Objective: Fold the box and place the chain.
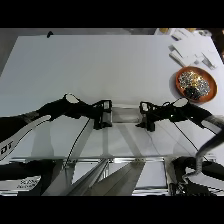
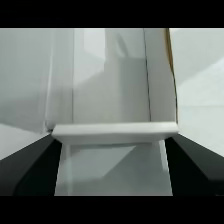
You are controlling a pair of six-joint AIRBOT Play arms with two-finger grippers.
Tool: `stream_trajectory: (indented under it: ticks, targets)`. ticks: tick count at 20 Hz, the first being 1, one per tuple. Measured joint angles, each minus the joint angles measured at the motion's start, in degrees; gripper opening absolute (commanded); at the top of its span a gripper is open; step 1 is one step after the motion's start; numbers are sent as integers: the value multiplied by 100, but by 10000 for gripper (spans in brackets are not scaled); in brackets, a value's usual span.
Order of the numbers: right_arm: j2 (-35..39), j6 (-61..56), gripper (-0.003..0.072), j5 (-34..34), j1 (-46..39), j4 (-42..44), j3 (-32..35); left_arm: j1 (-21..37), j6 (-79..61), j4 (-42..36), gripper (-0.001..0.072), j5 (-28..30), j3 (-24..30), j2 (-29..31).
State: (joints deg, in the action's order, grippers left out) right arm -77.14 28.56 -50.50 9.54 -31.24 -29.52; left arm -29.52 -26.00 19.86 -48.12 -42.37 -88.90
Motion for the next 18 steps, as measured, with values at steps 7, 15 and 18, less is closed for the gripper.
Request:
stream_trajectory:
  ticks: [7,15,18]
  targets:
    - [0,2,297,-2,0,-2,0,-181,-323,-424,310,173,17,9]
    - [0,15,297,-2,-2,-4,0,-203,-313,-518,207,212,17,9]
    - [0,20,297,-2,-2,-4,0,-203,-236,-527,207,210,17,9]
